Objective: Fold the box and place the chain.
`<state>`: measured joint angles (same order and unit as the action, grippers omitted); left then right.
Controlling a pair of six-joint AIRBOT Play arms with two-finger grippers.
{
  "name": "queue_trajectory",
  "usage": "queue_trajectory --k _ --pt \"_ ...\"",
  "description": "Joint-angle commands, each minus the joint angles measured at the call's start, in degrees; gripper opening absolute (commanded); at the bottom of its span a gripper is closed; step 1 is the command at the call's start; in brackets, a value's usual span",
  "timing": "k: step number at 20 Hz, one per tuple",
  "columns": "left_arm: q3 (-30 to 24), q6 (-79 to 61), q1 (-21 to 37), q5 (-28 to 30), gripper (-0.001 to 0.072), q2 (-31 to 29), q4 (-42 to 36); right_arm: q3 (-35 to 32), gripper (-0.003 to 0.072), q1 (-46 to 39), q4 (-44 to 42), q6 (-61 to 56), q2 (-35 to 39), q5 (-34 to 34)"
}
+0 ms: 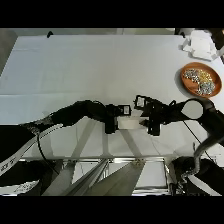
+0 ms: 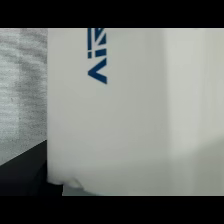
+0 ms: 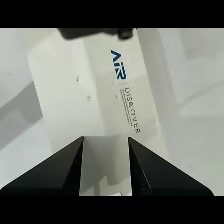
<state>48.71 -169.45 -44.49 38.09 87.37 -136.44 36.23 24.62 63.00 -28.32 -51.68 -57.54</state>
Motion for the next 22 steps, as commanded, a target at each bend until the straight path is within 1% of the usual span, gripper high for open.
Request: queue_trajectory --k 1,5,9,12,14,17,18,19,22 --pt "0.0 0.0 0.0 0.0 0.0336 0.0 0.0 -4.7 0.0321 0.1 0.1 0.3 2.2 3.8" --pt "0.0 0.0 0.0 0.0 0.0336 0.0 0.0 -4.9 0.0321 0.1 -0.1 0.5 2.3 5.8" --pt "0.0 0.0 0.0 0.0 0.0336 0.0 0.0 -5.0 0.0321 0.1 -0.2 6.4 2.3 6.7" --pt "0.0 0.0 0.0 0.0 0.0336 0.0 0.0 -5.0 0.0315 0.1 -0.1 7.9 2.3 7.6" --pt "0.0 0.0 0.0 0.0 0.0336 0.0 0.0 -5.0 0.0296 0.1 -0.7 8.1 2.3 6.4" --pt "0.0 0.0 0.0 0.0 0.0336 0.0 0.0 -5.0 0.0299 0.4 -5.2 13.9 2.3 1.7" --pt "0.0 0.0 0.0 0.0 0.0336 0.0 0.0 -5.0 0.0306 1.0 -4.9 14.1 2.3 1.7" --pt "0.0 0.0 0.0 0.0 0.0336 0.0 0.0 -5.0 0.0329 1.9 -4.2 14.4 2.3 2.2" --pt "0.0 0.0 0.0 0.0 0.0336 0.0 0.0 -5.0 0.033 3.6 -3.3 15.3 2.3 5.6"
